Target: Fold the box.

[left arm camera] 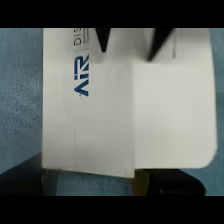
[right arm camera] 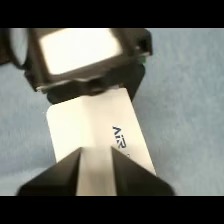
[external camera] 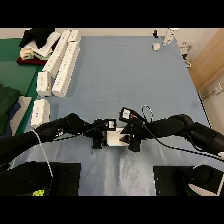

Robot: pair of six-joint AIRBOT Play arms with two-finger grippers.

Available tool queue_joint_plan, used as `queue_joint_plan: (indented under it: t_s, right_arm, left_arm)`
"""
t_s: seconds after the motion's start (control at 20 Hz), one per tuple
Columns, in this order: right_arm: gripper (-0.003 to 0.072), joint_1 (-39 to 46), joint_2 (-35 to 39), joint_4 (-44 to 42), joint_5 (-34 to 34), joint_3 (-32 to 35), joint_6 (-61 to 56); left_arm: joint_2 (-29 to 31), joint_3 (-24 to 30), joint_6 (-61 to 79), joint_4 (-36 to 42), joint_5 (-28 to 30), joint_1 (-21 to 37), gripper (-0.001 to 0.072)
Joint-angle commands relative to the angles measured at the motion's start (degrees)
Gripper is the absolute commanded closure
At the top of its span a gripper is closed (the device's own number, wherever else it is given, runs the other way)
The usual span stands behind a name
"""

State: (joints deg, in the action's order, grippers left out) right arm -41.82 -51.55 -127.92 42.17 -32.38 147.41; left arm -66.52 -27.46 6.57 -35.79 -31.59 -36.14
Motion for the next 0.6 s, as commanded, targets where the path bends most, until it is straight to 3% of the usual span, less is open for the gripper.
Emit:
queue_joint_plan:
  t_s: [0.0,0.2,0.55]
  right_arm:
    - [0.0257,-2.69,0.72,3.72,-2.14,0.72,8.92]
    - [0.0256,-2.71,-2.91,5.16,-4.66,0.68,16.04]
    - [0.0227,-2.71,-2.12,5.16,-5.79,0.55,18.73]
  left_arm:
    - [0.04,-0.02,0.02,0.00,0.04,0.04,0.0173]
    - [0.04,-0.02,0.02,0.00,0.04,0.04,0.0173]
    - [0.04,-0.02,0.02,0.00,0.04,0.04,0.0173]
